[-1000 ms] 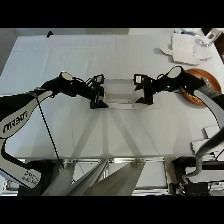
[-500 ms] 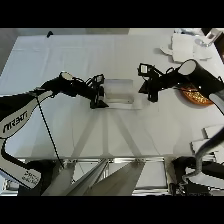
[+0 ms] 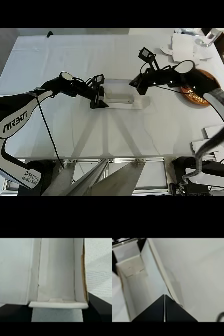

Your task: Fold the box and place the chain.

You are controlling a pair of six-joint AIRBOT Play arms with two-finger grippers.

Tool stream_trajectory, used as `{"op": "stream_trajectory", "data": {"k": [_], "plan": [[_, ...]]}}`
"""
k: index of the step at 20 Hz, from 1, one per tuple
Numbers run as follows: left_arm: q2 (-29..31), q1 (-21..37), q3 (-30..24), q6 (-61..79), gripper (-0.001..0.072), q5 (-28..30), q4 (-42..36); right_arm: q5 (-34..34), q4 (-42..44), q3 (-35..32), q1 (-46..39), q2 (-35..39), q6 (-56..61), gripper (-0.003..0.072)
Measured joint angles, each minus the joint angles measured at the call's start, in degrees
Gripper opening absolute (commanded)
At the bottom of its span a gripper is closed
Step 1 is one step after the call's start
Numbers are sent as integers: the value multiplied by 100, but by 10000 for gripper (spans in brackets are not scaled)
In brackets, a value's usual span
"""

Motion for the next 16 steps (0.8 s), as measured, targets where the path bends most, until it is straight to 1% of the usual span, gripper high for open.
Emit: {"op": "stream_trajectory", "data": {"k": [2, 4, 7, 9, 11, 13, 16], "plan": [[0, 0, 0, -7, 394, 0, 0, -420, 243, 0, 24, -267, 66, 3], [0, 0, 0, -11, 394, 2, 0, -686, 387, 0, 37, -592, 146, 3], [0, 0, 0, -11, 394, 2, 0, -885, 466, 0, 48, -1043, 323, 7], [0, 0, 0, -13, 394, 2, -2, -894, 507, 9, 50, -1200, 367, 8], [0, 0, 0, -11, 394, 2, -4, -861, 501, 37, 48, -1215, 402, 9], [0, 0, 0, 4, 394, 0, 2, -721, 463, 92, 22, -1064, 417, 9], [0, 0, 0, 4, 394, 0, 2, -332, 57, 149, -4, -514, 393, 16]]}}
